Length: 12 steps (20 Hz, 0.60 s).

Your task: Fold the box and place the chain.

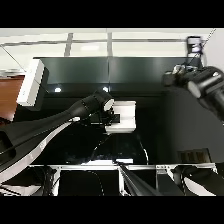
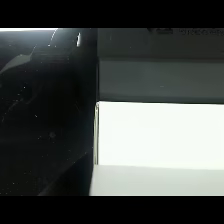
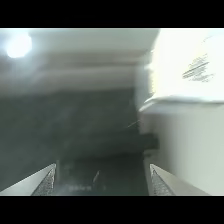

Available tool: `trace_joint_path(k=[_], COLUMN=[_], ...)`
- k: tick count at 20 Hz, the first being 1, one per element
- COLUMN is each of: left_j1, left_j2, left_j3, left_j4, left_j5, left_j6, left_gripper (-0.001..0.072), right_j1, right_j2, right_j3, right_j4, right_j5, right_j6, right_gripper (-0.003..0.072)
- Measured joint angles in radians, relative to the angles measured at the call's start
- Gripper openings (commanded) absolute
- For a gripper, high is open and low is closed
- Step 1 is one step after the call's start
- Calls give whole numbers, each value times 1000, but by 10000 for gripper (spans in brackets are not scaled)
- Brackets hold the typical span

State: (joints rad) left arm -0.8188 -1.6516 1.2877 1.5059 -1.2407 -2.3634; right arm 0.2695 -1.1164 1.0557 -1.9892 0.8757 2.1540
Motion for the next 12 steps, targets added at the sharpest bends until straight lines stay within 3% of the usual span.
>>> trace_joint_path(k=[4, 11, 12], left_j1=[0, 0, 0], left_j2=[0, 0, 0], left_j3=[0, 0, 0], left_j4=[0, 0, 0], left_j5=[0, 3, 3], left_j6=[0, 0, 0], left_gripper=[29, 29, 29], right_j1=[-265, -461, -472], right_j2=[-214, -764, -811], right_j3=[168, 817, 869], right_j4=[105, 268, 279], right_j5=[-73, 277, 307], right_j6=[-58, -135, -134], right_gripper=[719, 709, 667])
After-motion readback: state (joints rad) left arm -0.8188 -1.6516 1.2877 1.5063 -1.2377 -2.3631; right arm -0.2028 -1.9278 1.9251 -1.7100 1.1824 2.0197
